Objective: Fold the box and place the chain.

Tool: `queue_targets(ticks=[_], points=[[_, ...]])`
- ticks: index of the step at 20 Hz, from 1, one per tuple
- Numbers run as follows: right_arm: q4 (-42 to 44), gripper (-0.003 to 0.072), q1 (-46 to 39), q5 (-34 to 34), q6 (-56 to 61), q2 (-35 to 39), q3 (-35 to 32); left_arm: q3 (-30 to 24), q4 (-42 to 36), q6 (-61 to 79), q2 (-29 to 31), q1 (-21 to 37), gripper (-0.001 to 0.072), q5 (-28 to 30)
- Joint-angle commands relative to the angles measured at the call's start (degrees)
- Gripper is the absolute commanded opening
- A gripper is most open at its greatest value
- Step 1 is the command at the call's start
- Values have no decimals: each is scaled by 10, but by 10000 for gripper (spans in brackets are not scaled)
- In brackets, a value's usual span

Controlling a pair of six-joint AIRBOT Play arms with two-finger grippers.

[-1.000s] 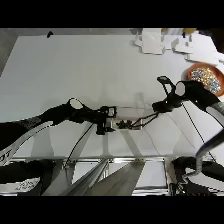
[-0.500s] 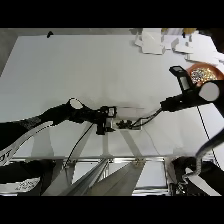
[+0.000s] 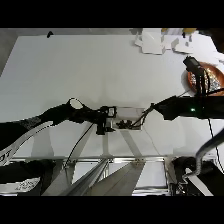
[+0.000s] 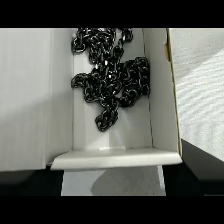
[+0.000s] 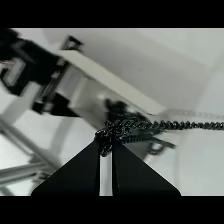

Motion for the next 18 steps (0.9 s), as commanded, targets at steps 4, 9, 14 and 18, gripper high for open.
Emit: queue_targets(ticks=[4,9,14,18], points=[[29,14,138,-99,7,2,1,0,0,0,0,0,129,0],[-105,14,228,-117,94,-60,0,0,0,0,0,0,129,0],[-141,70,269,-123,120,-150,-7,0,0,0,0,0,129,0],[-163,140,270,-134,120,-176,2,0,0,0,0,0,129,0]])
